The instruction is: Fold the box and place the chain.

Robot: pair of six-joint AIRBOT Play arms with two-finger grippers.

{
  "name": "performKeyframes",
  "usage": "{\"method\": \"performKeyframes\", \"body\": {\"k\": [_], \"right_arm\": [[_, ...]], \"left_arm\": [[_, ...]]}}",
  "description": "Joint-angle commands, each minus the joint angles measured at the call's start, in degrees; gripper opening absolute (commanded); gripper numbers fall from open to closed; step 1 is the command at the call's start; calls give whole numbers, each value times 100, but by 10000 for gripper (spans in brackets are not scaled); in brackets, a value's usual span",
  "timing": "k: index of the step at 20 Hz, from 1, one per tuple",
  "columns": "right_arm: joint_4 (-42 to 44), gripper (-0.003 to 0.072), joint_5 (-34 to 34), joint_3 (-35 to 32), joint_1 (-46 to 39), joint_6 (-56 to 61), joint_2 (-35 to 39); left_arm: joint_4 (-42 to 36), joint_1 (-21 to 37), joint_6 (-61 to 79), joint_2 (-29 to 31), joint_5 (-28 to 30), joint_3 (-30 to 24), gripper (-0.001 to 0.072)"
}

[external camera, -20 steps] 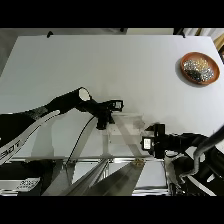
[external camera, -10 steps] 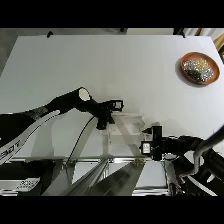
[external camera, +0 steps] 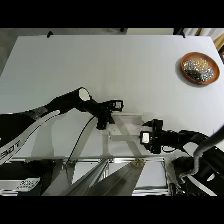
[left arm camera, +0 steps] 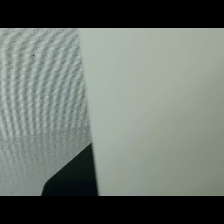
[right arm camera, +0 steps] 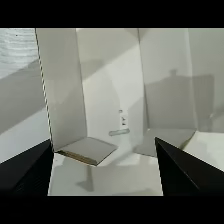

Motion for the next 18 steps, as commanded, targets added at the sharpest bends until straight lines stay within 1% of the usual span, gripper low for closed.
{"method": "performKeyframes", "body": {"k": [1, 4, 7, 12, 15, 18], "right_arm": [[48, 690, -7, 317, -190, -271, -190], [223, 691, 90, 420, -446, -271, -195], [264, 692, 297, 422, -461, -404, -258], [1067, 691, 398, 422, -1062, -1016, -446], [1665, 691, 483, 422, -1307, -1475, -721], [1759, 691, 535, 452, -1596, -1873, -975]], "left_arm": [[0, 2, 2, 4, 2, 2, 11], [0, 2, 2, 4, 2, 2, 11], [0, 2, 2, 4, 2, 2, 11], [0, 2, 2, 4, 2, 2, 11], [0, 2, 2, 4, 2, 2, 11], [0, 2, 2, 4, 2, 2, 11]]}}
